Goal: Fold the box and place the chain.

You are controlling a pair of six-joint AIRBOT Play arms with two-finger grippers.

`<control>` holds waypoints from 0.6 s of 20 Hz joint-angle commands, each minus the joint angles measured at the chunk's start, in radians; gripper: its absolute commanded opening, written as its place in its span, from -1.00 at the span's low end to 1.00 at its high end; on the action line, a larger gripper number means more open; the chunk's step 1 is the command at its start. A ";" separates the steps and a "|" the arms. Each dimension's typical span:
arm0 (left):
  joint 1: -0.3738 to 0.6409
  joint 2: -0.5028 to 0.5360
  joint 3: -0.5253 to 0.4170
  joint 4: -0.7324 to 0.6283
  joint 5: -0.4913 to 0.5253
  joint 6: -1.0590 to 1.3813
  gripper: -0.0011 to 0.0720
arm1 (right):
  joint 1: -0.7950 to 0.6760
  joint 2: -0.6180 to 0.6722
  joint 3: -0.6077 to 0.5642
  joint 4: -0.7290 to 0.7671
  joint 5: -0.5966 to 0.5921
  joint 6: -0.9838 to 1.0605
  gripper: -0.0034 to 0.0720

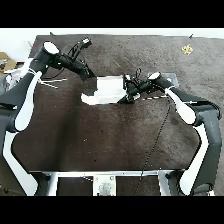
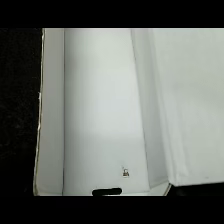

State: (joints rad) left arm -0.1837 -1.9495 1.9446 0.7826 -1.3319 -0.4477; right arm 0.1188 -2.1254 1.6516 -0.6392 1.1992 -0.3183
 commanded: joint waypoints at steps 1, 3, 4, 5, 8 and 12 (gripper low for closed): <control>0.002 0.011 -0.001 0.126 -0.178 0.068 -0.58 | 0.001 -0.001 0.000 -0.004 0.000 0.001 0.28; 0.002 0.009 -0.043 0.176 -0.135 0.120 0.97 | 0.001 -0.001 0.000 -0.005 0.000 0.001 0.28; 0.002 0.009 -0.073 0.179 -0.095 0.178 0.98 | 0.001 -0.001 0.000 -0.004 0.000 0.001 0.28; 0.002 0.009 -0.106 0.178 -0.060 0.253 0.98 | 0.001 -0.001 0.000 -0.005 0.000 0.001 0.28; -0.003 0.009 -0.193 0.167 0.068 0.344 0.98 | 0.001 -0.001 0.000 -0.005 0.000 0.001 0.28; -0.066 0.009 -0.276 0.159 0.143 0.494 0.98 | 0.001 -0.001 0.000 -0.004 0.000 0.001 0.28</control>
State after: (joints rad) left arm -0.2157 -1.9415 1.7256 0.9367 -1.2724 -0.0727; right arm 0.1188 -2.1254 1.6516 -0.6392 1.1992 -0.3176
